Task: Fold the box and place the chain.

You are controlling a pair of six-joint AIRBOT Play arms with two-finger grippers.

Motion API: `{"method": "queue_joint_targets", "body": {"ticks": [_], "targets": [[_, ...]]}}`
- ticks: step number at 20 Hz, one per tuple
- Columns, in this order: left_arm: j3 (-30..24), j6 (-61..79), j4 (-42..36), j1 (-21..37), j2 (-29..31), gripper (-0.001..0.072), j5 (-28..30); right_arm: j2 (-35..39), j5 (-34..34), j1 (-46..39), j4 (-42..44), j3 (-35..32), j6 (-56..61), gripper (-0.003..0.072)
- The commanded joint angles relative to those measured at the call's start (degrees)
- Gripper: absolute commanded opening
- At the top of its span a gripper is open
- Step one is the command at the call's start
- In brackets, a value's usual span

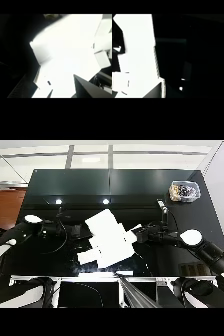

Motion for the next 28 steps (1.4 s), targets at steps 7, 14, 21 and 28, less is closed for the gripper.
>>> {"method": "queue_joint_targets", "body": {"ticks": [7, 14, 21, 28], "targets": [[0.15, 25.70, -12.74, -4.52, -12.24, 0.0701, -8.74, 0.04, -0.04, 0.11, 0.28, -0.04, 2.14, 0.0045], [2.75, 28.89, -9.68, -4.55, -12.35, 0.0424, -8.46, 0.04, 0.09, 0.11, 0.22, -0.04, 2.38, 0.0045], [11.56, 28.79, -1.62, -4.55, -12.31, 0.0026, -11.26, 0.04, 3.17, -1.38, -3.69, 0.57, 2.36, 0.0712], [15.26, 33.90, 6.10, -12.55, -4.39, 0.0021, -9.62, 0.04, 14.36, -14.64, -30.38, 13.75, 0.20, 0.0711]]}}
